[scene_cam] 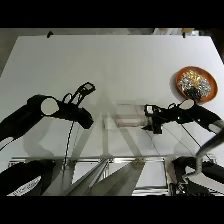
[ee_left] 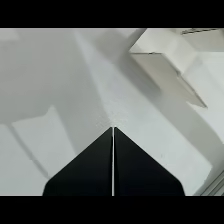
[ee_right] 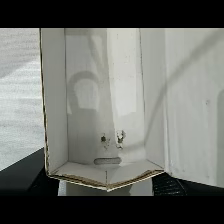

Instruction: Fold the box and place the chain.

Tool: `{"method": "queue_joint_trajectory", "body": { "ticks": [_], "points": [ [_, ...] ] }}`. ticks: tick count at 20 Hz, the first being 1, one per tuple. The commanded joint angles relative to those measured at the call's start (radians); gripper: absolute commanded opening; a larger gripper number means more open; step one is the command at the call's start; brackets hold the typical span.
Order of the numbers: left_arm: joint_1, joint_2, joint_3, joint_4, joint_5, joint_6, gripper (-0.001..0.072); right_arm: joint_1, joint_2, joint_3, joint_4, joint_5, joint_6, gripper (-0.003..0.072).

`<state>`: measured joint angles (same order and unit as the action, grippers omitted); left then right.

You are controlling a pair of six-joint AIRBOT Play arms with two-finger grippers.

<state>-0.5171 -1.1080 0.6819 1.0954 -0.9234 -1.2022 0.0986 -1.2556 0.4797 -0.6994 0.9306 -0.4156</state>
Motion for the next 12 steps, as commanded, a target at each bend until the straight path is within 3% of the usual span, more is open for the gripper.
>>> {"method": "queue_joint_trajectory", "body": {
  "ticks": [1, 5, 12],
  "points": [
    [0.010, -0.120, -0.040, -0.167, 0.107, -0.081, 0.0005, 0.000, 0.001, 0.001, 0.000, 0.000, 0.000, 0.0299],
    [-0.010, -0.245, -0.040, -0.334, 0.203, -0.080, 0.0005, 0.000, 0.001, 0.001, 0.000, 0.000, 0.000, 0.0299],
    [-0.055, -0.246, -0.023, -0.399, 0.174, -0.044, 0.0005, 0.000, 0.001, 0.001, 0.000, 0.000, 0.000, 0.0299]
  ]
}}
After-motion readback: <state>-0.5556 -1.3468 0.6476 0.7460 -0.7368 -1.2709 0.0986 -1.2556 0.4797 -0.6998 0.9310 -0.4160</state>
